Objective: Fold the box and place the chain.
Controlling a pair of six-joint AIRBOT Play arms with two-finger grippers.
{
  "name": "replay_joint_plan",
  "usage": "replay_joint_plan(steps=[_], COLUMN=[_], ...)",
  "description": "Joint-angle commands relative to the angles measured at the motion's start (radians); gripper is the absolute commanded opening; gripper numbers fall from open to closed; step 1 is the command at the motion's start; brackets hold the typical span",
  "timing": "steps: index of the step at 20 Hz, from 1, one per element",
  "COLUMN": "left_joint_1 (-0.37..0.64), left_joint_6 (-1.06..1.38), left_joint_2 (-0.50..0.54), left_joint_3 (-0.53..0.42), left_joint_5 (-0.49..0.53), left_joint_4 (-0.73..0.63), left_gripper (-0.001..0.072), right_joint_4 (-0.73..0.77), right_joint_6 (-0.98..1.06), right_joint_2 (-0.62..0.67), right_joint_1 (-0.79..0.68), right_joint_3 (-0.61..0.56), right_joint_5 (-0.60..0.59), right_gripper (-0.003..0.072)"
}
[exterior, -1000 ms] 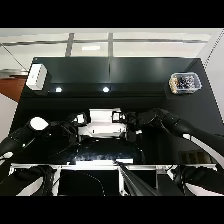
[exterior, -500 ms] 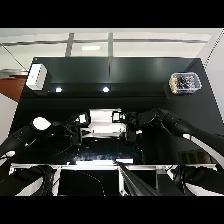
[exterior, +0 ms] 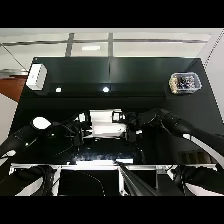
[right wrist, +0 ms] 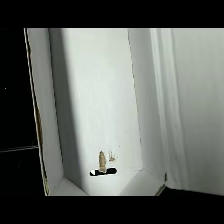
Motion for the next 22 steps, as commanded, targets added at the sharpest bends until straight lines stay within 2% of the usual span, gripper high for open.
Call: replay_joint_plan(steps=[1, 3, 11, 17, 22], left_joint_1=[-0.001, -0.001, -0.002, -0.067, -0.067], left_joint_6=[0.056, 0.086, 0.098, 0.091, 0.066], left_joint_2=[-0.013, -0.031, -0.049, -0.049, -0.049], left_joint_3=[0.000, 0.000, 0.008, 0.008, 0.009], left_joint_5=[-0.008, -0.005, -0.006, 0.017, 0.050], left_joint_4=[-0.084, -0.108, -0.115, -0.053, -0.055], left_gripper=[0.0213, 0.0151, 0.0152, 0.0160, 0.0162], right_joint_4=[0.002, 0.002, 0.002, 0.002, 0.002], right_joint_6=[0.000, 0.000, 0.000, 0.000, 0.000], right_joint_2=[0.001, 0.001, 0.001, 0.001, 0.001], right_joint_1=[0.001, 0.001, 0.001, 0.001, 0.001], right_joint_3=[0.001, 0.001, 0.001, 0.001, 0.001], right_joint_5=[0.002, 0.002, 0.002, 0.002, 0.002], right_gripper=[0.0478, 0.0478, 0.0478, 0.0478, 0.0478])
